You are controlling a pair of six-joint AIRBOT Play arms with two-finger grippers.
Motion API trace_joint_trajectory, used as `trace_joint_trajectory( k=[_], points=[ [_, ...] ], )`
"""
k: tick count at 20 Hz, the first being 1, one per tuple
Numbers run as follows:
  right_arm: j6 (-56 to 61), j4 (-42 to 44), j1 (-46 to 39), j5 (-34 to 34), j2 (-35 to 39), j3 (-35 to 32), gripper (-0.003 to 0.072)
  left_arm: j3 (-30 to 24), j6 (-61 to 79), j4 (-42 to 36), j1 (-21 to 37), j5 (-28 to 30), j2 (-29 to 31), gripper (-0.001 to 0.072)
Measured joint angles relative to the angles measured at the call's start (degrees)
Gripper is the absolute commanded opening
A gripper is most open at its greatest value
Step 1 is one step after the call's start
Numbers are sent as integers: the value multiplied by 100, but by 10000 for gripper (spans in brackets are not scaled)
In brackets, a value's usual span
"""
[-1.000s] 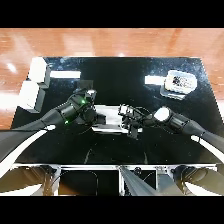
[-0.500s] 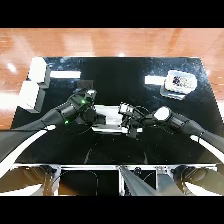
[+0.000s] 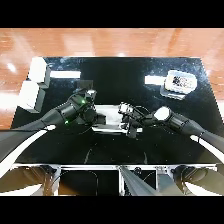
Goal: Fold the box and place the chain.
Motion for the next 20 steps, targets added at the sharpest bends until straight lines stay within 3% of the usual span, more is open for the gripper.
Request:
trace_joint_trajectory(
  k=[1,2,10,16,17,20],
  points=[
    [0,4,0,-2,0,0,167,0,0,0,0,0,0,22],
    [0,15,0,-7,0,0,135,0,-2,0,0,0,0,22],
    [509,24,-479,146,74,0,133,2,-2,-9,-7,7,0,22],
    [2402,258,-1878,1696,234,0,123,4,0,-17,-7,15,0,21],
    [2675,356,-2109,1978,240,0,33,4,0,-17,-7,15,0,21],
    [3722,612,-2892,2649,256,13,33,4,0,-11,-7,13,0,21]
  ],
)
